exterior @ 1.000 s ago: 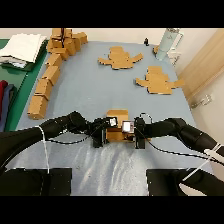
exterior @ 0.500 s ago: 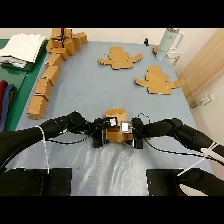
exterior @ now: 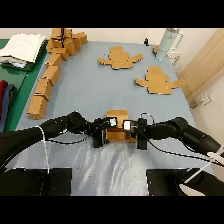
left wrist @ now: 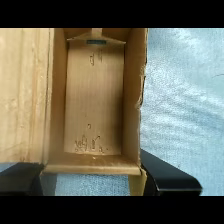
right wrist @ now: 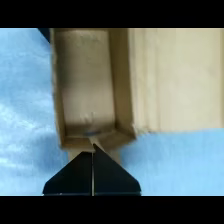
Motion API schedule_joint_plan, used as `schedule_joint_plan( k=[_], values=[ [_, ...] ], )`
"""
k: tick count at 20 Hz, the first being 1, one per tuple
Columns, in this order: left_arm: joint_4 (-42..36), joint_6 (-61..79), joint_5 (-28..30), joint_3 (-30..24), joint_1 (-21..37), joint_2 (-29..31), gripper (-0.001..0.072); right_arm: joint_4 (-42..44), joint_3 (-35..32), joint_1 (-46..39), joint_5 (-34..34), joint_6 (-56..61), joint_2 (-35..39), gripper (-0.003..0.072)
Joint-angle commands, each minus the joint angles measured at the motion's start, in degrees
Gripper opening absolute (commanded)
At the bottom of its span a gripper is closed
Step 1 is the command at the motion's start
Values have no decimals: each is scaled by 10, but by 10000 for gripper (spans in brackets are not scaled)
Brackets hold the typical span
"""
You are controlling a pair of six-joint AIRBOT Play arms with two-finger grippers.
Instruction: Fold the box.
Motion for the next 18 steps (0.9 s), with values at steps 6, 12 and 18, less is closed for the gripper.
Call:
schedule_joint_plan(
  k=[6,12,18],
  values=[
    [0,0,0,0,0,0,479,-450,11,-79,-144,819,110,4],
    [0,0,0,0,0,0,479,-53,-18,-171,-96,692,16,3],
    [0,0,0,0,0,0,479,44,-18,-171,-90,600,-17,3]
  ],
)
